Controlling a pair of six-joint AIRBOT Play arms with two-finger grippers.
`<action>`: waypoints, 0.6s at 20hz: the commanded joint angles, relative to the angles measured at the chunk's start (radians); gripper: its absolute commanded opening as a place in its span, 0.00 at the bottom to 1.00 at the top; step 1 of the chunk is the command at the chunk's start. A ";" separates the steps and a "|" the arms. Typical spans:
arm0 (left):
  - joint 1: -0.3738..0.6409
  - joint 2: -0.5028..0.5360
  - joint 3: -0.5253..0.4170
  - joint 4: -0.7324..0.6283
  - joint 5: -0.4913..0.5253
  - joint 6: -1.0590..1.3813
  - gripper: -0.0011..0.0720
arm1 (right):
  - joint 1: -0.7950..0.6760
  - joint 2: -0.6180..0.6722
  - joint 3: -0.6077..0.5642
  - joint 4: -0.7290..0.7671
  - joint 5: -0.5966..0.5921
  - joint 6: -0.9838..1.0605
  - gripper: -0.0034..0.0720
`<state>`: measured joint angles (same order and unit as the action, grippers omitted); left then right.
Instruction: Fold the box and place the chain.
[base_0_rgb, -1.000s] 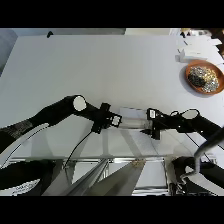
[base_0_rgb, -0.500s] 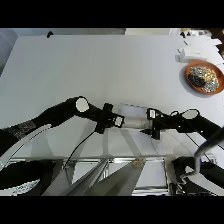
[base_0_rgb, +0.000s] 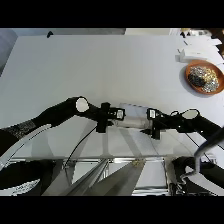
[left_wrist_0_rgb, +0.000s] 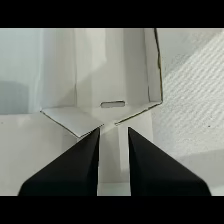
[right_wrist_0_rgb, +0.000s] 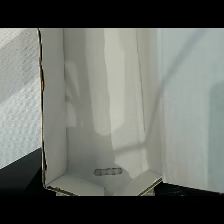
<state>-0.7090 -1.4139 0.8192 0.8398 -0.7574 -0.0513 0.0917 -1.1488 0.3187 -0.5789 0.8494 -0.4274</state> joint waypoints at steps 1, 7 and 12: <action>0.013 0.000 0.000 0.029 -0.007 -0.120 0.32 | 0.000 0.001 0.000 0.000 0.000 0.000 0.59; 0.024 0.000 0.000 0.051 -0.032 -0.032 0.59 | 0.000 0.001 0.000 0.000 0.000 0.000 0.59; 0.029 0.000 0.000 0.047 -0.061 -0.013 0.58 | 0.000 0.001 0.000 0.000 0.000 0.000 0.59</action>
<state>-0.6823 -1.4139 0.8192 0.8886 -0.8009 -0.0883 0.0914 -1.1488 0.3187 -0.5800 0.8497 -0.4301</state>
